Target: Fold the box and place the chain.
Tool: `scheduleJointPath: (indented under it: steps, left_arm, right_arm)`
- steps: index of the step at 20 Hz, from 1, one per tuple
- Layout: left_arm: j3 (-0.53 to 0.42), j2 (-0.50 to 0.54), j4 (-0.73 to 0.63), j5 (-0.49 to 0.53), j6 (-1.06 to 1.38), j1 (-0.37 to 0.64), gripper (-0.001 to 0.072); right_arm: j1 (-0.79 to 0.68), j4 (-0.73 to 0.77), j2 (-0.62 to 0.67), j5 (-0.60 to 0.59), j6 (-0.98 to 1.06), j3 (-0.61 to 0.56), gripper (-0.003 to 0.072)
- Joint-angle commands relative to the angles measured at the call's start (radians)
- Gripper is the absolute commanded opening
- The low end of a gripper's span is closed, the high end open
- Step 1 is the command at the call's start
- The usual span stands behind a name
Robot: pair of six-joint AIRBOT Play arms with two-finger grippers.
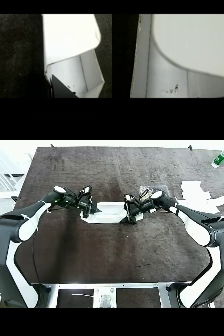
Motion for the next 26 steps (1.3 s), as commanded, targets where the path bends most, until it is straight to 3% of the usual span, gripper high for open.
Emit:
scheduleJointPath:
  steps: [1,8,10,15,17,23,26]
  left_arm:
    - [0.001,0.001,0.001,0.008,0.000,0.001,0.0017]
    - [0.001,0.001,0.001,0.014,0.000,0.001,0.0017]
    - [0.001,0.001,0.002,0.014,0.000,0.001,0.0017]
    - [0.001,0.001,0.011,0.014,0.000,0.001,0.0017]
    - [0.001,0.001,0.015,0.014,-0.001,0.001,0.0017]
    - [0.001,0.001,0.023,0.015,-0.004,0.001,0.0017]
    - [0.001,0.001,0.023,0.017,-0.009,0.001,0.0017]
  right_arm:
    - [-0.005,-0.001,0.000,0.004,0.000,0.001,0.0570]
    - [-0.003,-0.001,-0.006,0.005,0.000,0.001,0.0562]
    - [-0.003,0.000,-0.006,0.008,-0.003,0.001,0.0655]
    - [-0.003,0.006,-0.006,0.033,-0.004,0.003,0.0658]
    - [-0.003,0.018,-0.006,0.056,-0.004,0.011,0.0706]
    - [-0.004,0.041,-0.006,0.090,-0.002,0.042,0.0705]
    - [-0.006,0.031,-0.007,0.086,-0.002,0.042,0.0669]
